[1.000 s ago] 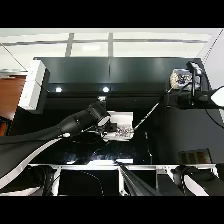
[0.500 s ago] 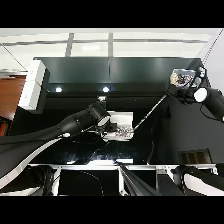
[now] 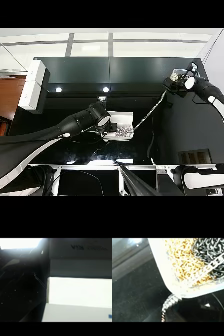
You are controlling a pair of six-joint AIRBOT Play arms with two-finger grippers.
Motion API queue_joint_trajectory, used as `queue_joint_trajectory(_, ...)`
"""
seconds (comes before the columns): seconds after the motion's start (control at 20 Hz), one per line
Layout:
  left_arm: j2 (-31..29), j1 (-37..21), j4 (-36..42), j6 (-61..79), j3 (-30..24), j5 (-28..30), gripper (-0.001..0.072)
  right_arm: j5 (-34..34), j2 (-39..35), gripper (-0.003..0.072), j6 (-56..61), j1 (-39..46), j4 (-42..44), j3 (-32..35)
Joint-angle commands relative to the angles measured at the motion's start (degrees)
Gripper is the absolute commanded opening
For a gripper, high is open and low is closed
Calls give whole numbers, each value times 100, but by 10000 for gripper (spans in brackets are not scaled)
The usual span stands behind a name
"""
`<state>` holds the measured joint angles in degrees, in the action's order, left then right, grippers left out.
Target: Fold the box and place the chain.
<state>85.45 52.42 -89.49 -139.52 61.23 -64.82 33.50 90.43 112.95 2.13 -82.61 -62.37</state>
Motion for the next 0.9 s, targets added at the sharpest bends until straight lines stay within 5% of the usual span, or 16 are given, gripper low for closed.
queue_joint_trajectory(0.0, 2, 0, 13, 0, 0, -39, 29, 684, 17, 42, -201, 0, 7, -240)
queue_joint_trajectory(0.3, 2, 0, 13, 0, 0, -39, 29, 1709, -2127, 43, -2157, 0, 92, -267)
queue_joint_trajectory(0.55, 2, 0, 17, 0, 0, -42, 28, 3458, -3891, 43, -2632, -2, 313, -269)
queue_joint_trajectory(0.85, 2, 0, 17, -2, 0, -42, 28, 5243, -4465, 44, -3348, -247, 2046, -229)
